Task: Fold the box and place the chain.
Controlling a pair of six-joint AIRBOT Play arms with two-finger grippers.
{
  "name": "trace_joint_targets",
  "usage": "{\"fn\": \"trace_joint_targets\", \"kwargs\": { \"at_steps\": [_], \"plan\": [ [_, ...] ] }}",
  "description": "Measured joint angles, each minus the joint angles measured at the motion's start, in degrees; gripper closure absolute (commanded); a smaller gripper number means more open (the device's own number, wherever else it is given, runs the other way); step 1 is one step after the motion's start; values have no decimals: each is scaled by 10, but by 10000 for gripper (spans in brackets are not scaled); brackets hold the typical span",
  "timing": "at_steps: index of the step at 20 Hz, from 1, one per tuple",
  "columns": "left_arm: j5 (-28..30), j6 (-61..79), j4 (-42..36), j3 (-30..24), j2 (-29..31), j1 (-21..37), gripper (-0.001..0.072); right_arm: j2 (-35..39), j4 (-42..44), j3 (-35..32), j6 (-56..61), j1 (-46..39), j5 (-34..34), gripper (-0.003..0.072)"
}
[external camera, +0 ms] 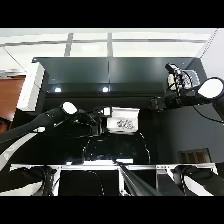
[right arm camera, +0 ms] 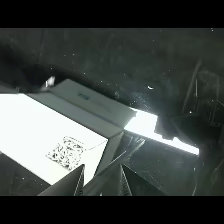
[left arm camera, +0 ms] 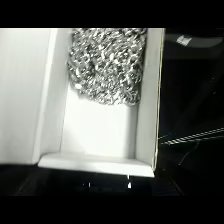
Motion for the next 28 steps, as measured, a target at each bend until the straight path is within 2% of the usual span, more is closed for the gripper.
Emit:
{"fn": "trace_joint_targets", "kwargs": {
  "at_steps": [2,3,4,8,11,18,22,28],
  "plan": [
    [3,0,0,0,0,-9,206,-3,0,0,0,3,-14,406],
    [4,0,0,0,0,-12,238,-5,-1,0,0,6,-27,226],
    [5,0,0,0,0,-14,238,-9,0,0,0,11,-45,25],
    [6,-1,0,1,0,-17,238,-47,33,0,-33,33,-109,25],
    [5,-1,0,1,0,-18,238,-97,101,0,-131,43,-114,27],
    [5,-1,0,1,0,-18,244,-111,162,3,-468,50,-19,26],
    [5,-1,0,1,0,-18,244,-110,164,-14,-559,73,3,26],
    [4,-1,0,1,0,-18,244,-113,154,-24,-603,113,-1,26]
  ]
}}
